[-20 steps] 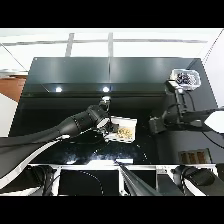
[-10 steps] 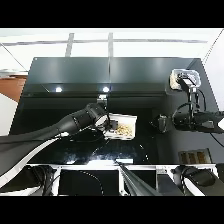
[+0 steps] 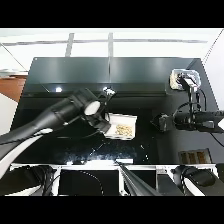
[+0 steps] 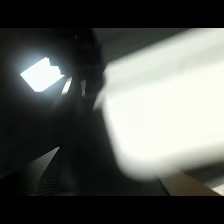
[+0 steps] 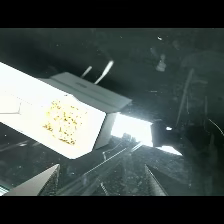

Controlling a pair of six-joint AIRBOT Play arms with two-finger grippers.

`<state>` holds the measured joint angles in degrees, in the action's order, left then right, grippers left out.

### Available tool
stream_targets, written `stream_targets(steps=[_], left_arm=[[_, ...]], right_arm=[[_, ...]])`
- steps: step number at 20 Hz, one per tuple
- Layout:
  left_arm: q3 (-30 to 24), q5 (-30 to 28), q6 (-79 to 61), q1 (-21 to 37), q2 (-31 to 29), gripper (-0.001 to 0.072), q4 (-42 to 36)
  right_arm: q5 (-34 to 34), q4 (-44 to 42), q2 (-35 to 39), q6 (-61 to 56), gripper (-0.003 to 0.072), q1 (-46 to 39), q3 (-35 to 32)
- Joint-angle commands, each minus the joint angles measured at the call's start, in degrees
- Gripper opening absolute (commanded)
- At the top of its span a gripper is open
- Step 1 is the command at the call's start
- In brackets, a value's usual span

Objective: Fold the box and place the chain.

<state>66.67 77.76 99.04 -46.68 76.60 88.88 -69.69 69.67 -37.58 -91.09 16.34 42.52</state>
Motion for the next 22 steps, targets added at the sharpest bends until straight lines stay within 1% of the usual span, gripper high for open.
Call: stream_targets(steps=[1, 2, 3, 4, 5, 6, 7, 8, 9, 10, 11, 12, 13, 14, 16, 18, 19, 21, 22], left_arm=[[-1.2, 6.5, -14.3, 5.5, -7.8, 0.0563, 0.7], [-2.8, 4.6, -11.6, 8.7, -10.3, 0.0564, 0.6], [-5.4, 1.1, -8.8, 12.7, -12.8, 0.0564, 0.3], [-8.3, -2.8, -7.6, 16.7, -15.0, 0.0564, -1.8], [-12.0, -7.6, -7.7, 21.1, -16.9, 0.0564, -6.4], [-15.9, -12.2, -10.4, 25.2, -18.1, 0.0563, -13.5], [-19.3, -15.3, -17.0, 28.4, -18.4, 0.0564, -22.0], [-22.8, -16.9, -28.0, 31.1, -18.1, 0.0564, -32.6], [-25.7, -15.9, -40.7, 32.9, -17.4, 0.0564, -42.6], [-27.9, -12.0, -55.8, 34.1, -16.1, 0.0563, -51.6], [-29.1, -8.5, -66.3, 34.4, -14.8, 0.0564, -56.4], [-29.4, -8.5, -70.4, 34.1, -13.5, 0.0564, -57.3], [-29.4, -10.4, -72.9, 33.6, -12.1, 0.0633, -57.0], [-29.4, -12.4, -76.3, 33.1, -11.1, 0.0720, -56.5], [-29.4, -16.2, -88.3, 31.7, -10.0, 0.0720, -55.8], [-29.4, -18.4, -102.8, 30.0, -10.0, 0.0720, -54.7], [-29.4, -19.8, -106.5, 29.4, -10.0, 0.0718, -54.4], [-29.4, -22.4, -108.0, 28.7, -9.2, 0.0715, -54.4], [-29.4, -22.0, -108.1, 28.7, -8.2, 0.0715, -54.3]], right_arm=[[0.0, 1.0, 0.0, 0.0, 0.0614, 0.0, 0.0], [0.1, 1.0, 0.0, 0.0, 0.0615, 0.0, 0.0], [0.1, 0.9, 0.0, 0.0, 0.0614, 0.0, 0.0], [0.5, 0.9, 0.0, -0.2, 0.0614, 0.0, 0.0], [0.7, 0.9, 0.0, -0.8, 0.0614, 0.0, 0.0], [1.0, 0.9, 0.0, -1.2, 0.0614, 0.0, 0.0], [1.1, 0.9, 0.0, -1.4, 0.0614, 0.0, 0.0], [1.1, 0.9, 0.0, -1.6, 0.0614, 0.0, 0.0], [1.1, 0.9, 0.0, -1.6, 0.0615, 0.0, 0.0], [1.1, 0.9, 0.0, -1.6, 0.0614, 0.0, 0.0], [1.1, 0.9, 0.0, -1.6, 0.0614, 0.0, 0.0], [1.1, 0.9, 0.0, -1.6, 0.0614, 0.0, 0.0], [1.1, 0.9, 0.0, -1.5, 0.0614, 0.0, 0.0], [1.1, 0.9, 0.0, -1.5, 0.0614, 0.0, 0.0], [1.1, 1.0, 0.0, -1.6, 0.0614, 0.0, 0.0], [0.9, 0.9, 0.0, -1.8, 0.0614, 0.0, 0.0], [0.8, 0.9, 0.0, -2.0, 0.0614, 0.0, 0.0], [0.9, 0.9, 0.0, -2.2, 0.0614, 0.0, 0.0], [0.9, 0.9, 0.0, -2.2, 0.0614, 0.0, 0.0]])
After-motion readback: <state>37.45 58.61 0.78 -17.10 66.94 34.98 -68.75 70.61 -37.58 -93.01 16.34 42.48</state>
